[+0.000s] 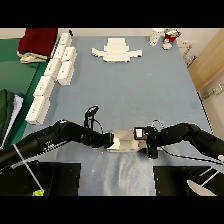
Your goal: Fold the box.
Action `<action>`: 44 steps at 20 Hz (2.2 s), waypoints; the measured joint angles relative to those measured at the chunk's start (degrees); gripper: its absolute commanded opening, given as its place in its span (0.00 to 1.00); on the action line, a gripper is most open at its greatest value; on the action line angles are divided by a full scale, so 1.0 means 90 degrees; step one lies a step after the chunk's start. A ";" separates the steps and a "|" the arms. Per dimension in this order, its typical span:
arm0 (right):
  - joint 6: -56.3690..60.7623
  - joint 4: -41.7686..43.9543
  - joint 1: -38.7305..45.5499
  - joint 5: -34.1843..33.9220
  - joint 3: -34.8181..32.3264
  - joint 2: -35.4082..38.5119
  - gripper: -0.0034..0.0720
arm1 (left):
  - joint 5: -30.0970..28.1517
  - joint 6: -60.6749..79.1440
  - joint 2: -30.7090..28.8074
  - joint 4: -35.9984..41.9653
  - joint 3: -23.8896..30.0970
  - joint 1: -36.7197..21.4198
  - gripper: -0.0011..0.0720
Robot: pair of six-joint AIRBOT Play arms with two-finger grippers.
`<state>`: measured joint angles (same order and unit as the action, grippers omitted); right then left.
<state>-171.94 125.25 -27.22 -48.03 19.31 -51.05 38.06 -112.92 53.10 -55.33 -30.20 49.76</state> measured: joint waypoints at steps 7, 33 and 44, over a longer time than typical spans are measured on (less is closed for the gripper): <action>0.0000 -0.0002 0.0000 -0.0002 0.0000 0.0000 0.71 | 0.1411 -0.2994 0.1311 -0.2555 -0.1613 0.1205 0.50; -0.0007 -0.0010 0.0002 -0.0005 0.0002 0.0002 0.71 | 0.2147 -0.4085 0.2523 -0.3449 -0.2611 0.1741 0.72; 0.0002 -0.0002 0.0000 -0.0002 0.0002 0.0002 0.71 | 0.2336 -0.4092 0.2523 -0.3490 -0.2603 0.1729 0.04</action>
<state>-171.92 125.23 -27.22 -48.05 19.33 -51.03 59.09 -149.75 75.81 -86.74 -53.63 65.32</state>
